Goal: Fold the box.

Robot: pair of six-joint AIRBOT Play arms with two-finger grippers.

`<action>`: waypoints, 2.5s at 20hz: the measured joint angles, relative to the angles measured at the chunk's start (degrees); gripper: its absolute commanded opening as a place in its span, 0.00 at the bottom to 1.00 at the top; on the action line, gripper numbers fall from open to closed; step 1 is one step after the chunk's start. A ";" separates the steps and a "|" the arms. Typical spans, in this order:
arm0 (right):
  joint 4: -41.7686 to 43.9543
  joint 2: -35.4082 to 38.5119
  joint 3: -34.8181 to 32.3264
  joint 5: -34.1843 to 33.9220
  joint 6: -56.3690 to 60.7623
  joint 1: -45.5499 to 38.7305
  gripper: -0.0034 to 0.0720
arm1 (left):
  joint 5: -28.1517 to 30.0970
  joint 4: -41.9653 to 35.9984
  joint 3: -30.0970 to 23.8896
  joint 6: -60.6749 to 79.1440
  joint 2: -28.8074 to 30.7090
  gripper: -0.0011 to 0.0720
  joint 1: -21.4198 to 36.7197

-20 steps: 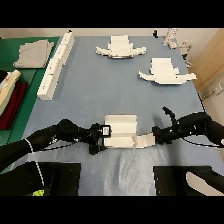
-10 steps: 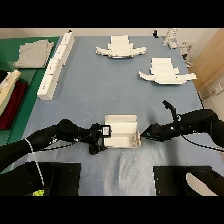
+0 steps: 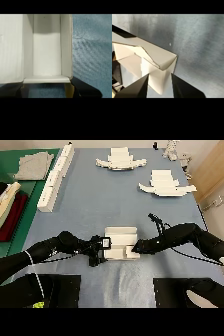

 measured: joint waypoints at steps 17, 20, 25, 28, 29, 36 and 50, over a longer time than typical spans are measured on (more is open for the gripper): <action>-38.42 -11.96 15.89 -2.05 52.61 27.96 0.61 | 0.00 -0.02 0.00 0.00 0.00 0.64 0.00; -41.13 -14.91 18.18 -3.52 57.77 30.23 0.61 | 0.00 0.00 0.00 0.00 0.00 0.64 0.00; -44.33 -18.49 20.96 -7.13 62.99 31.74 0.20 | 0.00 0.00 0.00 0.00 0.00 0.64 0.00; -45.42 -19.30 21.51 -8.87 64.08 31.98 0.04 | -0.02 0.00 0.00 -0.09 0.00 0.64 0.00; -45.55 -19.43 21.59 -9.01 64.26 32.02 0.04 | -0.02 0.00 0.00 -0.09 0.00 0.64 0.00; -45.79 -19.74 21.79 -9.38 64.87 32.11 0.27 | -0.02 0.00 0.00 -0.02 0.00 0.64 0.00; -46.80 -8.74 23.76 -15.04 63.30 30.58 0.52 | 0.00 0.00 0.00 -0.04 0.00 0.64 0.00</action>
